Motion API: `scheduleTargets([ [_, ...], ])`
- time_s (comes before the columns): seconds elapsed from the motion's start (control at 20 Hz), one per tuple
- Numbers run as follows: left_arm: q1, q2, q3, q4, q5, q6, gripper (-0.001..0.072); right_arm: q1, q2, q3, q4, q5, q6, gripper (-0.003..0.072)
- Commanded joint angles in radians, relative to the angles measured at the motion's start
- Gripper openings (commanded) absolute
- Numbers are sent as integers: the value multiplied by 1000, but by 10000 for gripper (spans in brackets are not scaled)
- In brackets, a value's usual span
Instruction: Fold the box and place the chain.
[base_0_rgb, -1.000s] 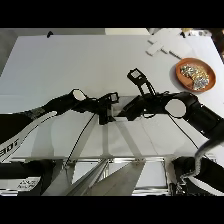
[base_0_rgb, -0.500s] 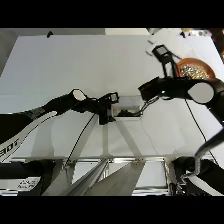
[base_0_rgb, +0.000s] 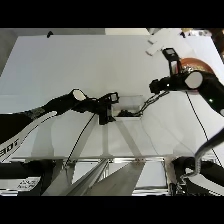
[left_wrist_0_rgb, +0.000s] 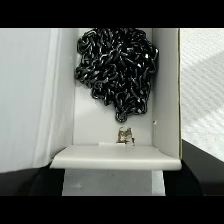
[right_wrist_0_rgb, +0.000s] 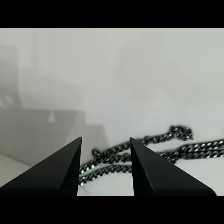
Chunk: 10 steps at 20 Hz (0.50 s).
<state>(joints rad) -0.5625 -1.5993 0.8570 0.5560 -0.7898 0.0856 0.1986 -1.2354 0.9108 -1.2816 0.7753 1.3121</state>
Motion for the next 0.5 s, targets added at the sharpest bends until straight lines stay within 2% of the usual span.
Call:
scheduleTargets([
  [0.0,0,1,1,0,0,0,12,35,-117,1,-6,42,0,347],
  [0.15,0,1,1,0,0,0,12,45,-174,-2,-7,85,0,345],
  [0.45,0,1,1,0,0,0,12,45,-178,-16,-87,102,82,339],
])
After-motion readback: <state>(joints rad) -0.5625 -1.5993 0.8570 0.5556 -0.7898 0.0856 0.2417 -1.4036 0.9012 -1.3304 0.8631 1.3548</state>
